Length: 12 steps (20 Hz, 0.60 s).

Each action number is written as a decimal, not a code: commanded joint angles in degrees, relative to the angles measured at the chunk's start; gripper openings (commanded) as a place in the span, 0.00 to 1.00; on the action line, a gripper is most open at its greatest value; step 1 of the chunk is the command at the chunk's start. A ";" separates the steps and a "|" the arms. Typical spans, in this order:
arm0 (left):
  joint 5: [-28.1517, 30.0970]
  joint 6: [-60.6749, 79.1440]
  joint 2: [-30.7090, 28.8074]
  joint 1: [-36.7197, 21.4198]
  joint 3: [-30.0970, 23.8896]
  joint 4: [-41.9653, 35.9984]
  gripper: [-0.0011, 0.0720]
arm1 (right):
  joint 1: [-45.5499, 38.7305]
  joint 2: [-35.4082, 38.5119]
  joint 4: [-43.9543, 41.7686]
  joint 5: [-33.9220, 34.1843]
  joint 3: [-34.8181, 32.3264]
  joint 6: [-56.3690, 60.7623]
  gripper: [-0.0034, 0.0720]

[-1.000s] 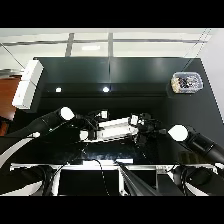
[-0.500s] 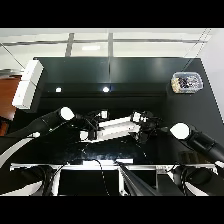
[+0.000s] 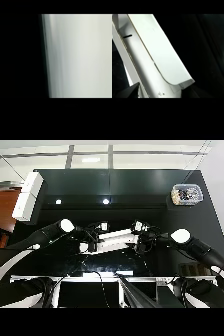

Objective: Fold the box and place the chain.

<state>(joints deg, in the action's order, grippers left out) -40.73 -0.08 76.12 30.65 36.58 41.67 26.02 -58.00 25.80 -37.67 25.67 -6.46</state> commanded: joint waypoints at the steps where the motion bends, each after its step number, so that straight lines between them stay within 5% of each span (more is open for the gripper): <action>1: 0.13 0.00 0.00 -0.07 0.07 0.13 0.05 | -0.52 -2.23 -3.52 -4.42 0.04 -3.54 0.98; 12: 0.26 -0.22 0.00 -0.07 0.07 0.11 0.05 | 2.54 -3.30 4.87 -6.69 -0.81 -0.61 0.97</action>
<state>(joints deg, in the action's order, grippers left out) -40.64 -0.12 76.09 30.65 36.60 41.85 26.92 -60.95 29.06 -44.27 25.10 -7.51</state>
